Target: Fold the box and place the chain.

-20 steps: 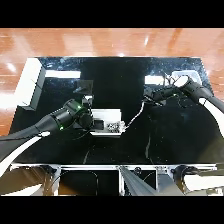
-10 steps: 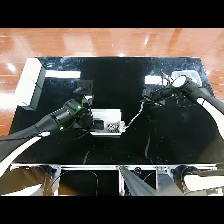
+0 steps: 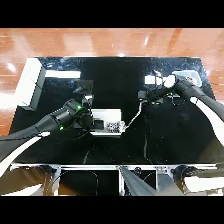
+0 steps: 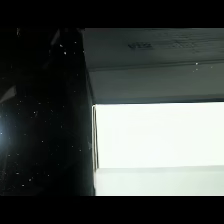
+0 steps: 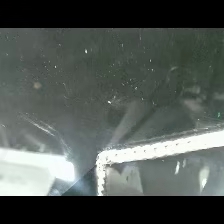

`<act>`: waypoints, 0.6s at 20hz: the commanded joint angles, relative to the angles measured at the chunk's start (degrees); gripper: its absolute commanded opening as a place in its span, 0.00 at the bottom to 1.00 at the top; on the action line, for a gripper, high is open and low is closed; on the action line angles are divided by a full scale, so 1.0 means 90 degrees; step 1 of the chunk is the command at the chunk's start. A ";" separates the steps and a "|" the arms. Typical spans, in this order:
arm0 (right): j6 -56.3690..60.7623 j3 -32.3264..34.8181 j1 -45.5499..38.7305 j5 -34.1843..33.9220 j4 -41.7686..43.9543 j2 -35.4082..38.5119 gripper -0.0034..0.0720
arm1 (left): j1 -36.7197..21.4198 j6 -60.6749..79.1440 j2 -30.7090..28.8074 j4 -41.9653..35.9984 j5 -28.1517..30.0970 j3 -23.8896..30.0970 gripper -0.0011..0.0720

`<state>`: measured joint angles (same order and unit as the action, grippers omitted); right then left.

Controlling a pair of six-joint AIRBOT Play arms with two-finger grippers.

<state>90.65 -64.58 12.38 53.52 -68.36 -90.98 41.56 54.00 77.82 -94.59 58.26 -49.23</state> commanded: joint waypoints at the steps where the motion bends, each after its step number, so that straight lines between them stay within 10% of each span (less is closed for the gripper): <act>1: -0.0024 -0.0053 0.0041 0.0056 -0.0104 0.0005 0.09 | 0.0000 0.0000 0.0000 0.0000 0.0002 -0.0007 0.05; 12: -0.0656 -0.0374 -0.0010 0.0981 -0.0078 0.0787 0.09 | -0.0002 0.0000 0.0000 0.0000 0.0012 -0.0007 0.05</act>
<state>88.05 -67.44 12.56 58.76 -69.30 -87.37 41.56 53.98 77.82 -94.61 58.19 -49.23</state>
